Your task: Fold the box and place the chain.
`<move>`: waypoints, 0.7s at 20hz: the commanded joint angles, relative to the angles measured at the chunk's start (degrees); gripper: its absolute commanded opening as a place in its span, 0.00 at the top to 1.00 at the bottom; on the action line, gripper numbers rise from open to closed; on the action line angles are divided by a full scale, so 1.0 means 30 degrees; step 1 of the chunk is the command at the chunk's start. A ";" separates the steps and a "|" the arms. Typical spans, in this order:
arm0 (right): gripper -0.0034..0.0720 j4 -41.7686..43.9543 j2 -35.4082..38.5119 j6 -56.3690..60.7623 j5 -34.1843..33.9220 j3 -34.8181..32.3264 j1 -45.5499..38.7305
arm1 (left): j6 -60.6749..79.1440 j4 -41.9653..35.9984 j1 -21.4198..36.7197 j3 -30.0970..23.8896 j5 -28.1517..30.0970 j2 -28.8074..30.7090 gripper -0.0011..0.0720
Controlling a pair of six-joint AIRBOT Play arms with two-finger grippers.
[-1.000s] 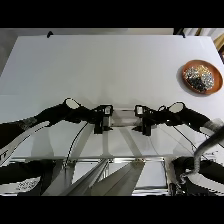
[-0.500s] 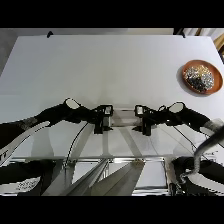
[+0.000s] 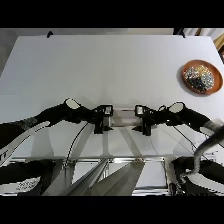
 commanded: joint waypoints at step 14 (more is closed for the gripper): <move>0.03 -0.2769 0.1625 0.2667 0.0087 0.0007 0.0007 | -0.0007 -0.0007 0.0000 0.0000 0.0029 -0.0007 0.70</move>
